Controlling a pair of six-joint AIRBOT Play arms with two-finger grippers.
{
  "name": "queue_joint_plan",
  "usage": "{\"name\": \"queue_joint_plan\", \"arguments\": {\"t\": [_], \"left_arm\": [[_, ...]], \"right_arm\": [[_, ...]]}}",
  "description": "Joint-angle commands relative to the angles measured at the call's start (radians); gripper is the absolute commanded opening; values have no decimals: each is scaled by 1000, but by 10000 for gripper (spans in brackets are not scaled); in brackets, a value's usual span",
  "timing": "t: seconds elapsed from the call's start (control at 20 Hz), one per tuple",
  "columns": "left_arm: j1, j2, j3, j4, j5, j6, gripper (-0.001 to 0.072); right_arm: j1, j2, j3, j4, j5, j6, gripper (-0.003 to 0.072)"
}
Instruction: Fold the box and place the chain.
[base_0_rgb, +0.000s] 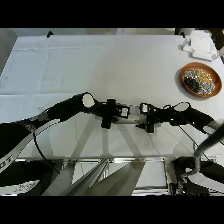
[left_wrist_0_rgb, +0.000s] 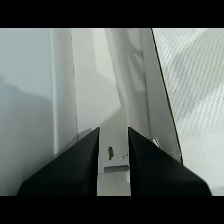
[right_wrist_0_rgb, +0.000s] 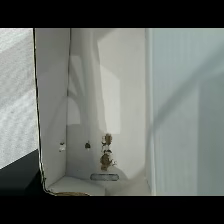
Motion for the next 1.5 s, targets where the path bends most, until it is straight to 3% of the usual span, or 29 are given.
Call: {"name": "queue_joint_plan", "arguments": {"t": [0.0, 0.1, 0.15, 0.2, 0.55, 0.85, 1.1, 1.45], "left_arm": [[-3, 26, 0, 15, -11, -75, 210], [7, 71, 0, 16, -14, -132, 146], [16, 97, 0, 23, -29, -163, 52], [26, 122, 0, 40, -52, -190, 18], [142, 257, -1, 214, -242, -529, 3], [336, 361, -59, 292, -290, -984, 3], [429, 307, -130, 251, -321, -1273, 3], [327, 80, -136, -60, -234, -1156, 3]], "right_arm": [[1, 0, -1, 2, -2, 1, 326], [1, 0, -1, 2, -2, 1, 326], [1, 0, -1, 2, -2, 1, 326], [1, 0, -1, 2, -2, 1, 326], [1, 0, -1, 2, -2, 1, 326], [1, 0, -1, 2, -2, 1, 326], [1, 0, -1, 2, -2, 1, 326], [1, 0, -1, 2, -2, 1, 326]]}}
